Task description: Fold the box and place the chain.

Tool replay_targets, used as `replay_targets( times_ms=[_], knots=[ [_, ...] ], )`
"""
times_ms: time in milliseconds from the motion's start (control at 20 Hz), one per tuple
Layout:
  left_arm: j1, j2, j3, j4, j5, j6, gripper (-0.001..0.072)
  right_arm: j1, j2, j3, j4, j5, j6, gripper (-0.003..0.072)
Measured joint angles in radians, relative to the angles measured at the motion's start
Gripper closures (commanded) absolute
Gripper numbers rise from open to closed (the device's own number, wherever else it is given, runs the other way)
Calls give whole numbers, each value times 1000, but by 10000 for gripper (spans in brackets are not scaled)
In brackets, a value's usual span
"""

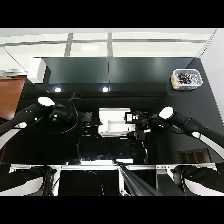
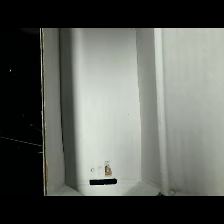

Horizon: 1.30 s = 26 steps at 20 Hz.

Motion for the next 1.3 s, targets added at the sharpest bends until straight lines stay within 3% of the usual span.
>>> replay_targets(
  times_ms=[250,450,1300],
  knots=[
    [-119,0,96,188,50,-240,271,0,0,0,-1,2,-1,455],
    [-185,0,148,330,75,-407,314,0,0,0,0,1,-1,454],
    [-341,-6,181,637,158,-791,314,0,0,0,0,0,0,455]
  ],
)
